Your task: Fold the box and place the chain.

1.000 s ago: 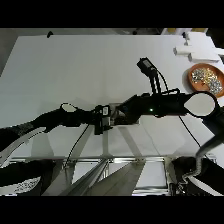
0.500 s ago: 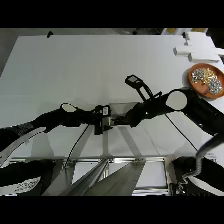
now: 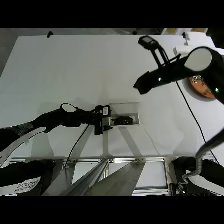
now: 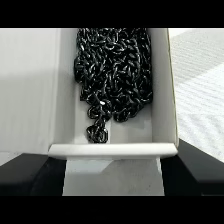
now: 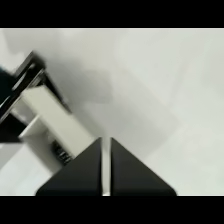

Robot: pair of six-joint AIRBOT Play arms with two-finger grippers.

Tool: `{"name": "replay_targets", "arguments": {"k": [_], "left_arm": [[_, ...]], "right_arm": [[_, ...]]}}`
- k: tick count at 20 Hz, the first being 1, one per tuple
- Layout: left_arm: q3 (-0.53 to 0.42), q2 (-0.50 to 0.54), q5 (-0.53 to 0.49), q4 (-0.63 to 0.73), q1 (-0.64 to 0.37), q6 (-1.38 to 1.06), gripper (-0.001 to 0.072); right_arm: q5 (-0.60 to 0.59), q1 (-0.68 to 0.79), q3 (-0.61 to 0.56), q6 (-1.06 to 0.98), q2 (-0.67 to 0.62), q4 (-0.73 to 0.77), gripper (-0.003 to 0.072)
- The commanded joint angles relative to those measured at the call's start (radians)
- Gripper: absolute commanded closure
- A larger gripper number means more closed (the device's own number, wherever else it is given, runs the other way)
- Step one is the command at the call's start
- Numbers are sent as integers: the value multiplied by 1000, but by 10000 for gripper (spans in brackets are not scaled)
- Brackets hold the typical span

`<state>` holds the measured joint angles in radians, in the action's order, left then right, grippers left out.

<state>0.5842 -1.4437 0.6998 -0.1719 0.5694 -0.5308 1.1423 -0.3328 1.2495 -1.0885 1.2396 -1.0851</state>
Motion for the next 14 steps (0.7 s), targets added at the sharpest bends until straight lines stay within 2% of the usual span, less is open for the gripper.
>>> {"name": "replay_targets", "arguments": {"k": [1, 4, 8, 12, 14], "left_arm": [[0, 1, 0, 0, 0, 0, 621], [0, 1, 0, 0, 0, 0, 621], [0, 1, 0, 0, 0, 0, 621], [0, 1, 0, 0, 0, 0, 621], [0, 1, 0, 0, 0, 0, 621]], "right_arm": [[-56, 45, 68, 124, 125, -14, 669], [-35, 4, 68, 213, 249, -21, 669], [31, -66, 67, 346, 330, -19, 669], [140, -90, 57, 471, 282, 63, 669], [150, -90, 20, 526, 227, 126, 668]]}}
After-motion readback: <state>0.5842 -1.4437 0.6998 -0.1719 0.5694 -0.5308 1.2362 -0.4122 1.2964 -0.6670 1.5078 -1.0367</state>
